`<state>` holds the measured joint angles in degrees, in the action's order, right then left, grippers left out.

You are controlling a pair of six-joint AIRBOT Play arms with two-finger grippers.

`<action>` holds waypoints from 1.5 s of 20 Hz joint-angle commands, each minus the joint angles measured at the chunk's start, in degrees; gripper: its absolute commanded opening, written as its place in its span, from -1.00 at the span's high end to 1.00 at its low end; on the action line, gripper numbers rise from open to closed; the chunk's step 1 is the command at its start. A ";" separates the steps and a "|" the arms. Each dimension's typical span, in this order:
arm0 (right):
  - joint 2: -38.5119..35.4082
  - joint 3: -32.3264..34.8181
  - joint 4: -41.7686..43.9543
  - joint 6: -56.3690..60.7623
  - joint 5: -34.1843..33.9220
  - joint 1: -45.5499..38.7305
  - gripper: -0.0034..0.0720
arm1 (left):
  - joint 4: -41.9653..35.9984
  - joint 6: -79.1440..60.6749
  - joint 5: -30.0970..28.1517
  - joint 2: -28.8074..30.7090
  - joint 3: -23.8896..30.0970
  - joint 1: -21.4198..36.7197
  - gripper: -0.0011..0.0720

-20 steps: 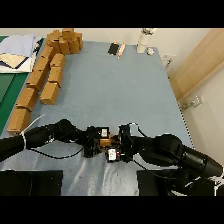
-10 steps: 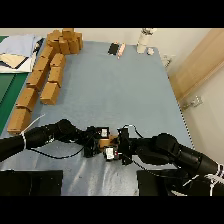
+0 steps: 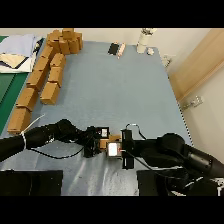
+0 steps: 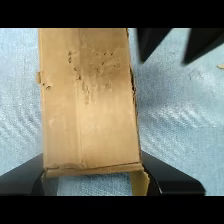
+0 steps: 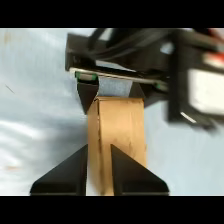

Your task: Fold the box.

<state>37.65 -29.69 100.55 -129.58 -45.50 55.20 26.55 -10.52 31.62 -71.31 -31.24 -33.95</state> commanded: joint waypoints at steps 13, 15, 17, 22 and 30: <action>0.07 14.29 7.23 69.18 27.28 -1.31 0.91 | 0.02 0.02 0.00 -0.02 0.00 0.02 -0.15; 1.55 14.27 7.26 69.18 27.47 -2.40 0.91 | 0.00 0.02 -0.02 -0.02 0.00 0.02 -0.15; 1.62 14.27 7.26 69.18 27.39 -2.49 0.91 | 0.00 0.02 0.02 -0.02 0.00 0.02 -0.15; 2.71 14.29 6.82 69.16 26.91 -2.58 0.91 | 0.00 0.02 0.02 -0.02 0.00 0.00 -0.15; -5.05 4.22 -11.19 70.95 -2.40 -4.72 0.90 | 0.00 0.02 0.00 -0.02 0.00 0.02 -0.15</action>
<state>34.85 -21.28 99.02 -62.17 -31.55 51.70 26.52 -10.48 31.62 -71.31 -31.24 -33.98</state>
